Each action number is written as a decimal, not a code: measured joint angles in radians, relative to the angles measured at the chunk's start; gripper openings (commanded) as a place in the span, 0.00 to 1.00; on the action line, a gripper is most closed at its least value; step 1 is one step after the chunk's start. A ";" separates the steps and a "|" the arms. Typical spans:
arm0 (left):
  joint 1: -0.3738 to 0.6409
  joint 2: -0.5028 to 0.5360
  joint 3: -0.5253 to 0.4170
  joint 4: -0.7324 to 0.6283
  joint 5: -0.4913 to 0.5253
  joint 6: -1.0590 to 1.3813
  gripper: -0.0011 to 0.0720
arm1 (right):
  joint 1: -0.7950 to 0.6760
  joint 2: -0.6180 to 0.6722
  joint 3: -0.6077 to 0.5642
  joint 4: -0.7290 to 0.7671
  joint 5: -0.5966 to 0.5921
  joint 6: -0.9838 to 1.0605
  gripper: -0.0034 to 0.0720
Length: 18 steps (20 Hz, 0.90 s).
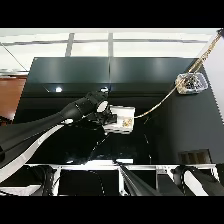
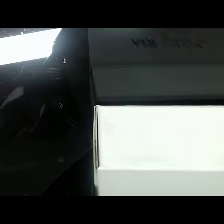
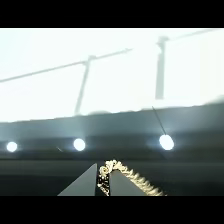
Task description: Fold the box and place the chain.
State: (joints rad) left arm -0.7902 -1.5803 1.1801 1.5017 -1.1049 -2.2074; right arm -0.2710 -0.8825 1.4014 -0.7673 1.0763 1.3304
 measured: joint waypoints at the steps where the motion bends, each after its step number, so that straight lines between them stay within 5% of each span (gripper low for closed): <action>1: 0.000 0.000 0.000 0.000 0.000 0.000 0.06 | 0.003 0.024 0.002 0.033 0.014 -0.012 0.08; 6: 0.000 0.000 0.000 0.000 0.001 0.000 0.06 | 0.040 0.075 -0.009 0.177 0.164 -0.078 0.08; 10: 0.000 0.000 0.000 0.000 0.000 0.000 0.06 | 0.154 0.084 -0.152 0.207 0.283 -0.138 0.08; 18: 0.000 0.000 0.000 0.000 0.000 0.000 0.06 | 0.431 0.070 -0.566 0.237 0.045 -0.152 0.08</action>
State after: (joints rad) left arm -0.7902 -1.5803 1.1805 1.5021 -1.1049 -2.2070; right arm 0.1596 -0.8127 0.8356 -0.5304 1.1213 1.1786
